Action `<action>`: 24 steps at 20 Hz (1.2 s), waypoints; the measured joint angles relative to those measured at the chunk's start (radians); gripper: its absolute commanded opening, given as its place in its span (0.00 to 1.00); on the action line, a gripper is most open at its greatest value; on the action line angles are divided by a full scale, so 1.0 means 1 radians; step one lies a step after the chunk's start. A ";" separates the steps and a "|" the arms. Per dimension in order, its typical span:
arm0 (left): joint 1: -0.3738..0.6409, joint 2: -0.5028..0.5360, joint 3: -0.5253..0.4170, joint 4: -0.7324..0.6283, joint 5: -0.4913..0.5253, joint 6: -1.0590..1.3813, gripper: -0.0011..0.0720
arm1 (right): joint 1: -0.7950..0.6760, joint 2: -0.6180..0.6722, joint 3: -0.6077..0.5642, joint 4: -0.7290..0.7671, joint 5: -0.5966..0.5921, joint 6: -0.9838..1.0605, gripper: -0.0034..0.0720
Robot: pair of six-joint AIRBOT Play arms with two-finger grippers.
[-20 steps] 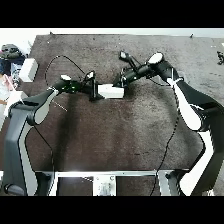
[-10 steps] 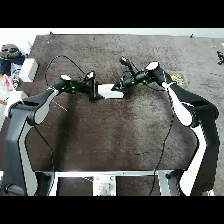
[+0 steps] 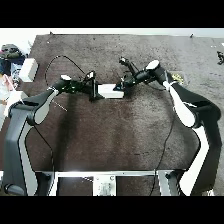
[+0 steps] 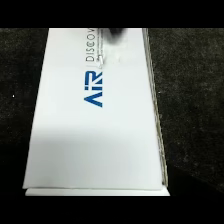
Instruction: Fold the box and place the chain.
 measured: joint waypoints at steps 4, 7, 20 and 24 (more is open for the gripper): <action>0.000 0.000 0.000 0.000 0.000 0.000 0.50 | 0.002 0.223 -0.129 0.114 -0.114 -0.027 0.05; 0.000 0.000 0.000 0.000 0.000 0.000 0.50 | -0.007 0.438 -0.364 0.156 -0.312 -0.014 0.06; 0.000 0.000 0.000 0.000 0.000 0.000 0.50 | -0.097 1.369 -1.440 0.186 -1.107 0.049 0.06; 0.000 0.000 0.000 0.000 0.000 0.000 0.50 | -0.100 1.522 -1.625 0.169 -1.183 0.050 0.06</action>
